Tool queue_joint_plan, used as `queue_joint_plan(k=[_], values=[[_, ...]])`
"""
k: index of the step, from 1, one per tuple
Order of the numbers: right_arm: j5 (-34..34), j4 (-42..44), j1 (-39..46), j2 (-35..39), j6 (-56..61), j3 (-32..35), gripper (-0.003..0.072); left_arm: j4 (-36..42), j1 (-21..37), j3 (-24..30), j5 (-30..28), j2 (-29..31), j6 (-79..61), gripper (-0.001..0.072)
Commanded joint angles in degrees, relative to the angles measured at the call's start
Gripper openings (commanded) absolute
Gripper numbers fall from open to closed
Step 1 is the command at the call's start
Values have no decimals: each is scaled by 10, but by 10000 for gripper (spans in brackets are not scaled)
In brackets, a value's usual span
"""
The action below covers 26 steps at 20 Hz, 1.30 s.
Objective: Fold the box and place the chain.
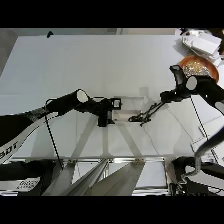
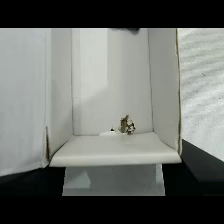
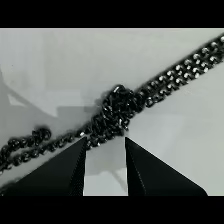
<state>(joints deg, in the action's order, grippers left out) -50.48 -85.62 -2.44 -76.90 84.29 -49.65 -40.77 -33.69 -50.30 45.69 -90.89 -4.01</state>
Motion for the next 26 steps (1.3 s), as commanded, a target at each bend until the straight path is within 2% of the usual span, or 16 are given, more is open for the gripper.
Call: queue_joint_plan(k=[1, 2, 5, 6, 12, 15, 19, 23, 26], values=[[12, 21, 1, -26, -8, 0, 270, 0, 0, 0, 0, 0, 0, 133], [12, 21, 1, -31, -8, 0, 255, 0, 0, 0, 0, 0, 0, 133], [10, 21, 1, -32, -8, 0, 101, 0, 0, 0, 0, 0, 0, 133], [9, 21, 1, -32, -8, 0, 20, 0, 0, 0, 0, 0, 0, 133], [-20, 21, 1, -28, -22, 0, 13, 0, 0, 0, 0, 0, 0, 133], [-56, 21, 1, 9, -30, 0, 13, 0, 0, 0, 0, 0, 0, 133], [-123, 63, 1, 113, -54, 0, 14, 0, 0, 0, 0, 0, 0, 133], [-176, 144, 1, 235, -81, 0, 14, 0, 0, 0, 0, 0, 0, 133], [-176, 193, 1, 311, -96, 0, 14, 0, 0, 0, 0, 0, 0, 133]])
